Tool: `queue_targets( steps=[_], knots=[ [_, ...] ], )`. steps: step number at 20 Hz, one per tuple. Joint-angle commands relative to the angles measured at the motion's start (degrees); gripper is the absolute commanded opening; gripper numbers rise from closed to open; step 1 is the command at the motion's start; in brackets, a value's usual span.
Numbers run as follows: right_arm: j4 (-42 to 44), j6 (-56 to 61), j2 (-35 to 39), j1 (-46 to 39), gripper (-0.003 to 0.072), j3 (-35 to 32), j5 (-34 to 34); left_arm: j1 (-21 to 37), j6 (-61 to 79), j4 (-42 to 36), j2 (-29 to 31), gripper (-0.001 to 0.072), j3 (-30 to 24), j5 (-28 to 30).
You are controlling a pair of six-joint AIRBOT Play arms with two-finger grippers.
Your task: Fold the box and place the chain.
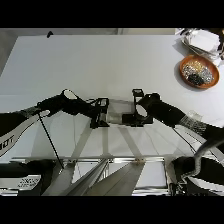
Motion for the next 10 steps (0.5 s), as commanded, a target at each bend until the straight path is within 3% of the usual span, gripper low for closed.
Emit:
queue_targets(
  steps=[1,8,10],
  knots=[
    [0.22,-0.07,-0.07,0.04,0.0044,0.07,-0.61,0.00,0.02,0.00,-0.02,0.0343,0.04,0.07],
    [0.17,0.35,-0.07,0.04,0.0035,0.07,-0.55,0.00,0.02,0.00,0.00,0.0343,0.04,0.07],
    [-0.35,0.33,0.15,0.04,0.0324,0.09,-0.02,0.00,0.02,0.00,0.00,0.0343,0.04,0.07]
  ],
)
